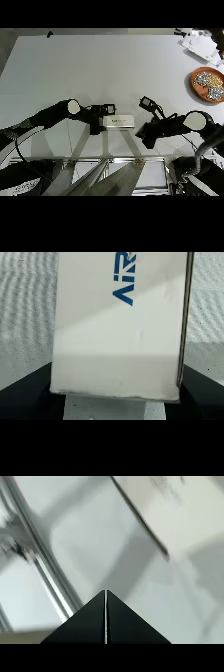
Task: Fold the box and place the chain.
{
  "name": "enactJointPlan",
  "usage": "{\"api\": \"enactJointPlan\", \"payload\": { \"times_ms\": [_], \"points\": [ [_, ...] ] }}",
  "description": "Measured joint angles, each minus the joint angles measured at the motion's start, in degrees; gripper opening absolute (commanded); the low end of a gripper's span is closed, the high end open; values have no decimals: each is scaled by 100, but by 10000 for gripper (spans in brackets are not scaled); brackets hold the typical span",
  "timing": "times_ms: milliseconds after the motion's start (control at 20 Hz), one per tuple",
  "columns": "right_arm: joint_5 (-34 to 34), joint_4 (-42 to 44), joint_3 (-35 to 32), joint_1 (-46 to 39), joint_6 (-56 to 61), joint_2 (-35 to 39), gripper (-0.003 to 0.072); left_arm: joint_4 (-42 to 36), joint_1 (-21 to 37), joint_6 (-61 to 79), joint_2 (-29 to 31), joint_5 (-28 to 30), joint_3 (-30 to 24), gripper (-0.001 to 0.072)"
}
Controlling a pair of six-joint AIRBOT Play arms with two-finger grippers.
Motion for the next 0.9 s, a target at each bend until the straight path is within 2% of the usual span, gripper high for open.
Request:
{"api": "enactJointPlan", "payload": {
  "times_ms": [150, 300, 500, 900],
  "points": [
    [629, -1519, 31, 0, 1504, 44, 10, 0, 0, 0, 0, 0, 0, 412],
    [861, -2271, 44, 0, 2315, 61, 10, 2, 0, -2, 0, 0, 0, 412],
    [833, -2614, 44, 0, 2721, 66, 11, -20, 0, -13, 0, 0, 0, 412],
    [446, -2761, 44, 0, 2903, 66, 11, -164, 0, -22, -2, -11, 0, 410]
  ]
}}
